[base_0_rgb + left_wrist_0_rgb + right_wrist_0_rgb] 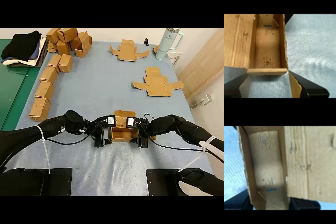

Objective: Fold the box.

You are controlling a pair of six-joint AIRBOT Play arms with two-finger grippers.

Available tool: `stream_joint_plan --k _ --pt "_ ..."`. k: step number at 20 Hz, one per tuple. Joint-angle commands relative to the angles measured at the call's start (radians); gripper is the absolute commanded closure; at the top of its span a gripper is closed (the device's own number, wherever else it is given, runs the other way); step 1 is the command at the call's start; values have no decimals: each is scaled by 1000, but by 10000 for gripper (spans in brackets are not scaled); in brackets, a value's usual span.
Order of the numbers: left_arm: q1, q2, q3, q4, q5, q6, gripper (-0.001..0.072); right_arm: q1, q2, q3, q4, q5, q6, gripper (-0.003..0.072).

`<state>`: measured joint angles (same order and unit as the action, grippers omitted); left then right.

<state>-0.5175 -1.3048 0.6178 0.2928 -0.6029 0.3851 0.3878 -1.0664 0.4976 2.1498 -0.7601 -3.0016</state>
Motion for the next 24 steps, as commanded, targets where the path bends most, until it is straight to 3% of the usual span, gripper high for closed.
stream_joint_plan --k 1,6,10,24 --pt "-31 -6 9 36 44 -45 7 1 0 0 0 0 0 199" --pt "-43 -11 26 98 49 -156 8 1 0 0 0 0 0 199" --pt "-51 -11 58 252 45 -352 8 1 0 0 0 0 0 199" --pt "-68 -29 91 228 27 -297 8 1 0 0 0 0 0 199"
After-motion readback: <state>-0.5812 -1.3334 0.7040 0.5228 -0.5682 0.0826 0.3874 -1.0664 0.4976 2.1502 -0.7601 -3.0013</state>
